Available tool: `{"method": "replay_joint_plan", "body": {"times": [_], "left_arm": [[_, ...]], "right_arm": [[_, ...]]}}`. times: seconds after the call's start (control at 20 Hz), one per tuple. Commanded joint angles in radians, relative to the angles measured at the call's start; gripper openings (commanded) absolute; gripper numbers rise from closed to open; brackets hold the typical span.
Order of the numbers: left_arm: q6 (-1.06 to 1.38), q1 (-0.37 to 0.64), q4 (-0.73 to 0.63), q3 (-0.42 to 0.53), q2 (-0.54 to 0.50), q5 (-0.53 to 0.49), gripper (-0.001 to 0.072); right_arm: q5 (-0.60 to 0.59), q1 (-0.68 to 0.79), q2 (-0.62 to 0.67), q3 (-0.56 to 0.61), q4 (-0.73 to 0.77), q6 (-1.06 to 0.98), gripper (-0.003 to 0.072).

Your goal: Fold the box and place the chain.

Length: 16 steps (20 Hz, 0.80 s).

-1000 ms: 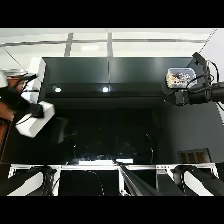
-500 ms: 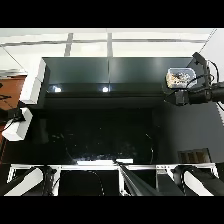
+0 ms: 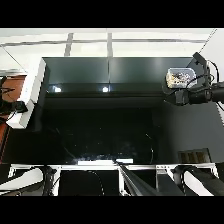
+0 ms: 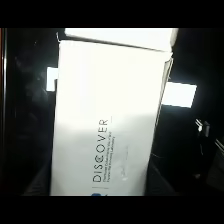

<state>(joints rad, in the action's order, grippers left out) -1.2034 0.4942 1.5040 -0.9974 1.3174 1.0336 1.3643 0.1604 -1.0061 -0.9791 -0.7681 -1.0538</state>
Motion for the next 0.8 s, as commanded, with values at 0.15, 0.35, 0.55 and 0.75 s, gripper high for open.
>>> {"method": "replay_joint_plan", "body": {"times": [0.15,0.35,0.55,0.75], "left_arm": [[0.011,-0.055,-0.074,-0.248,0.035,0.124,0.0716],[0.018,-0.107,-0.381,-0.343,-0.031,0.299,0.0679],[0.032,-0.225,-0.614,-0.134,-0.239,0.177,0.0023],[0.051,-0.450,-0.504,0.219,-0.441,-0.163,0.0023]], "right_arm": [[-0.019,-0.003,0.001,0.000,0.011,-0.011,0.0016],[-0.095,-0.054,0.000,0.008,-0.013,-0.009,0.0015],[-0.370,-0.108,0.000,0.127,-0.091,-0.029,0.0014],[-0.645,-0.109,0.000,0.306,-0.106,-0.065,0.0016]]}}
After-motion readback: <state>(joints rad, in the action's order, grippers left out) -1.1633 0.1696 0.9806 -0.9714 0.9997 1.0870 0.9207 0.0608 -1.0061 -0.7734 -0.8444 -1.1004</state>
